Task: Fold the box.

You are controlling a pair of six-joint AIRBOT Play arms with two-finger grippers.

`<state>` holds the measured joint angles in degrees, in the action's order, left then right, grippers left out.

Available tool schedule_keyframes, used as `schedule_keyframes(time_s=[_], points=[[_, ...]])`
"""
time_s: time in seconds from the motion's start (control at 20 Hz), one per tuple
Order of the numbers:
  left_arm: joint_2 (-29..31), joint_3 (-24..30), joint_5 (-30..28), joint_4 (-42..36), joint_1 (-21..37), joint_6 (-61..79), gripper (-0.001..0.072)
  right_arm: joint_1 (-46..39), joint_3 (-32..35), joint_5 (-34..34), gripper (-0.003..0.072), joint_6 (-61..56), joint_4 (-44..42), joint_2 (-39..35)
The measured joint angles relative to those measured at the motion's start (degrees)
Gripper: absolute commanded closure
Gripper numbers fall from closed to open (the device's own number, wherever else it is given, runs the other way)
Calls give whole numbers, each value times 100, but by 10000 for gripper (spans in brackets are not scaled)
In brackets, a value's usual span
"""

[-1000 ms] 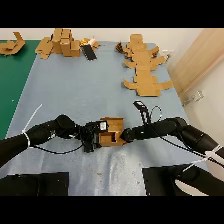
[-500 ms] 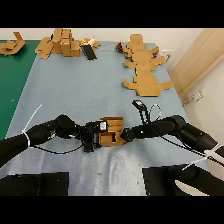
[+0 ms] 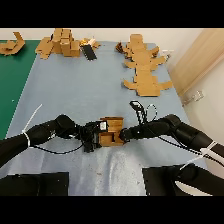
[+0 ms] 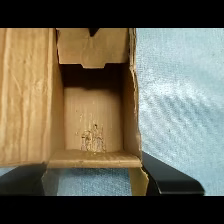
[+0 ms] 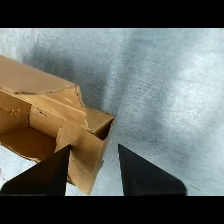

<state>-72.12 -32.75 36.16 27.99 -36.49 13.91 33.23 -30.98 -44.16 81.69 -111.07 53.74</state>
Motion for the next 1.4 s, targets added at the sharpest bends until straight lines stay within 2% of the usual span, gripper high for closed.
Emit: schedule_keyframes(time_s=[0.3, 1.05, 1.3, 1.4], points=[[0, 0, -2, 0, 0, -2, 209, 361, -435, -195, 225, -782, 680, 306], [0, 0, -2, 0, 0, -2, 209, 1432, -1602, -1447, 231, -3195, 2022, 1530], [0, 0, -2, 2, 0, -2, 209, 1495, -1755, -1698, 356, -3836, 2225, 1764], [0, 0, -2, 0, 0, -2, 209, 1502, -1773, -1759, 458, -3958, 2258, 1797]])
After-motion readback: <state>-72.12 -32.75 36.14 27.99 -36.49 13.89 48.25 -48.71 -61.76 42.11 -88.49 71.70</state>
